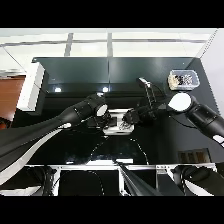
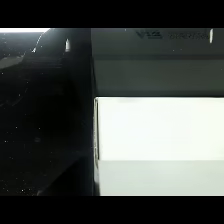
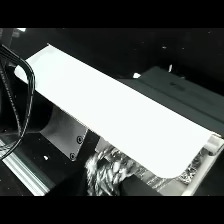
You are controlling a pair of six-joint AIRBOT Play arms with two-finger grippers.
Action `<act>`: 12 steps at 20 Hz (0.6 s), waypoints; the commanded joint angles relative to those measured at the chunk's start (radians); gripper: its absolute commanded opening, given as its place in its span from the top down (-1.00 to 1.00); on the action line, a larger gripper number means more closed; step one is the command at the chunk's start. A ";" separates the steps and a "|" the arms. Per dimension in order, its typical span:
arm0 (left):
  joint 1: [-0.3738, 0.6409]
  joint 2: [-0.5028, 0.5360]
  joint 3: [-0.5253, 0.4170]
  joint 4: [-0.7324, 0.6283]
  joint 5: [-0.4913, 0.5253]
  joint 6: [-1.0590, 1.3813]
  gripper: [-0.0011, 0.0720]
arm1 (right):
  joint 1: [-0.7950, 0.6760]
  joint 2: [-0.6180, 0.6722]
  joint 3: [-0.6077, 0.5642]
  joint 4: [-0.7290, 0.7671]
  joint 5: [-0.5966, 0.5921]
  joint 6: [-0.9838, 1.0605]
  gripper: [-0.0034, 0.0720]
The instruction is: Fold the box and place the chain.
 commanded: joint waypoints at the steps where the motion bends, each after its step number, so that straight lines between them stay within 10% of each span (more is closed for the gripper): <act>1: 0.000 0.000 0.001 0.000 0.001 0.000 0.89 | -0.007 -0.013 0.006 -0.024 0.022 0.000 0.18; 12: 0.002 -0.013 0.002 -0.010 0.015 0.000 0.88 | -0.308 0.063 0.090 -0.216 0.280 -0.004 0.18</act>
